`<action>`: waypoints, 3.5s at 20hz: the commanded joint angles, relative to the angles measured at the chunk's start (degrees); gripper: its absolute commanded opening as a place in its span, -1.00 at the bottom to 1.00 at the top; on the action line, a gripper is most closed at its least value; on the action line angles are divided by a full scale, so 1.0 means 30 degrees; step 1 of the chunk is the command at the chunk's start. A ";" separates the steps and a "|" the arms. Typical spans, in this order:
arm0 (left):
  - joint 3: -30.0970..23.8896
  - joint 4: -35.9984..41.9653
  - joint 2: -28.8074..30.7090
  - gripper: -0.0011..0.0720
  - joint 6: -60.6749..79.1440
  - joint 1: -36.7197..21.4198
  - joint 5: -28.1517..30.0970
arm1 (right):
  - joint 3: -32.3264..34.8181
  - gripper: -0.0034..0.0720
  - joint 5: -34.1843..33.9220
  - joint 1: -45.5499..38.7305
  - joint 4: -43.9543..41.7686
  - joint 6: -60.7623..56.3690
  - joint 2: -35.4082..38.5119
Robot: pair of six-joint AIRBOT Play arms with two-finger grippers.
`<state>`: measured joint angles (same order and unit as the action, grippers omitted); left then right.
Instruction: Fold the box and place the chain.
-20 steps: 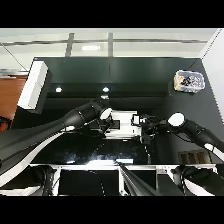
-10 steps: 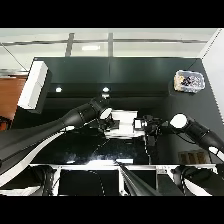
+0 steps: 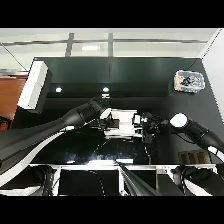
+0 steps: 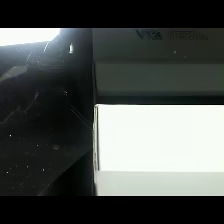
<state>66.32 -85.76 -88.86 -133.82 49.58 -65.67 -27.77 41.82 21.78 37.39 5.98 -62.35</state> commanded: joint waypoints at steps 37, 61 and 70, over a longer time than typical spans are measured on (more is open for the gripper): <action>0.0015 0.0262 0.0000 -0.89 0.0022 -0.0022 0.0372 | 0.2055 -0.85 0.4313 -0.7963 -0.1894 -2.4057 -0.1144; 0.0015 0.0262 0.0000 -0.89 0.0022 -0.0022 0.0372 | -0.4386 0.28 0.5049 -0.0758 0.3126 -3.0177 -0.1756; 0.0015 0.0262 0.0000 -0.89 0.0022 -0.0022 0.0423 | -0.6011 0.23 0.4393 0.2892 1.0819 -3.8046 -0.2215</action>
<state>66.32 -84.95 -88.86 -133.80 49.54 -64.47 -44.16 54.94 27.09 60.05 -98.45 -68.23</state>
